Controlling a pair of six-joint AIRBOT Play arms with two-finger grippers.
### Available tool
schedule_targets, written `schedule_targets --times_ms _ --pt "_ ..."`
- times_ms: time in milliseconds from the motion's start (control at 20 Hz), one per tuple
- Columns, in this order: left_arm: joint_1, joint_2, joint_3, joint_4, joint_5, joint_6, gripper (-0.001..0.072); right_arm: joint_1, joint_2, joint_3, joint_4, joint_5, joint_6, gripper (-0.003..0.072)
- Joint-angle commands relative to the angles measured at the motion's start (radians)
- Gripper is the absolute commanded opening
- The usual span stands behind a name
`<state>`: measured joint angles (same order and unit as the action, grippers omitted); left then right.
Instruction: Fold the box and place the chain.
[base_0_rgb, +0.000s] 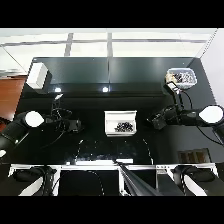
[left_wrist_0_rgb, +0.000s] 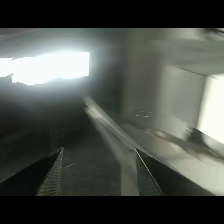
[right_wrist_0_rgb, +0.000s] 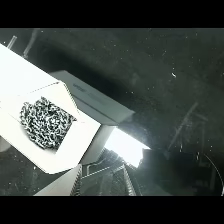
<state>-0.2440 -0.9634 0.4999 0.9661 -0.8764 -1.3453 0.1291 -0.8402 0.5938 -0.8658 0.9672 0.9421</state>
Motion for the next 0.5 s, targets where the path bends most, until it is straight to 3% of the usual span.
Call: schedule_targets --times_ms 0,100,300,450 --pt "0.087 -0.034 -0.024 -0.407 -0.014 0.819 0.0521 0.0 0.0 -0.001 0.0 -0.004 0.021 0.0313" --pt "0.087 -0.035 -0.019 -0.41 -0.014 1.053 0.0709 0.0 0.0 -0.001 0.0 -0.01 0.03 0.0313" --pt "0.048 -0.035 -0.018 -0.409 -0.016 1.488 0.071 0.0 0.0 -0.001 0.0 -0.027 0.045 0.0313" --pt "-0.011 -0.064 -0.016 -0.455 -0.015 1.657 0.071 0.0 0.0 -0.001 0.0 -0.029 0.052 0.0313"
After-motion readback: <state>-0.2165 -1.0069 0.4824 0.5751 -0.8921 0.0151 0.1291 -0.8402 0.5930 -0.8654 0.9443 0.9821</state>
